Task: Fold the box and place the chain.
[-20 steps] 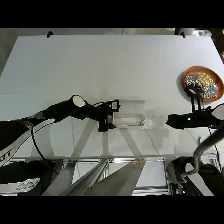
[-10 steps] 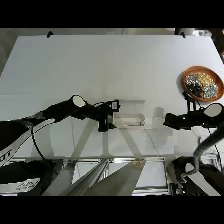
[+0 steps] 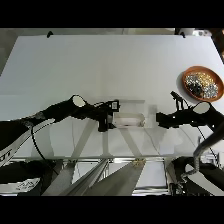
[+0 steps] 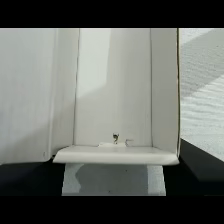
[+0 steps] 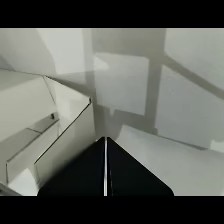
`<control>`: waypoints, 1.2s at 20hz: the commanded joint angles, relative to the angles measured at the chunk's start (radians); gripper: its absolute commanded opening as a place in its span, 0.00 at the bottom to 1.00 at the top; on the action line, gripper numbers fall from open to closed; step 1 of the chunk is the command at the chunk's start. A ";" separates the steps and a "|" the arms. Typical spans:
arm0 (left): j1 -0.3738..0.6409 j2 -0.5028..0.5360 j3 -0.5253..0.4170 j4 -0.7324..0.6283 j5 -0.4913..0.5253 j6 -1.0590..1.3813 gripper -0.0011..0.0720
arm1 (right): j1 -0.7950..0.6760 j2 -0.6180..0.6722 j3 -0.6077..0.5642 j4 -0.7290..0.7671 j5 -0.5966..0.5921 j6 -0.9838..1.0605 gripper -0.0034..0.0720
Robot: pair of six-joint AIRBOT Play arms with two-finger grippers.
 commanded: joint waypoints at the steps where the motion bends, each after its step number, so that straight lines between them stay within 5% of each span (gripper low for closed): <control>1: 0.000 0.001 0.000 0.000 0.001 0.000 0.56 | 0.021 -0.015 0.000 0.119 -0.017 -0.062 0.07; 11: 0.000 0.001 0.000 0.000 0.001 0.000 0.56 | 0.021 0.050 0.000 0.200 0.049 -0.116 0.10; 13: 0.000 0.001 0.000 0.000 0.001 0.000 0.56 | 0.021 0.067 0.001 0.201 0.068 -0.116 0.29; 17: 0.000 0.001 0.000 0.000 0.001 0.000 0.56 | 0.021 0.107 0.004 0.200 0.094 -0.116 0.33; 19: 0.000 0.001 0.000 0.000 0.001 0.000 0.56 | 0.021 0.116 0.004 0.200 0.107 -0.117 0.46; 22: 0.000 0.001 0.000 0.000 0.001 0.000 0.56 | 0.050 0.114 0.004 0.198 0.106 -0.122 0.47; 24: 0.000 0.001 0.000 0.000 0.001 0.000 0.56 | 0.085 0.113 0.004 0.190 0.077 -0.121 0.57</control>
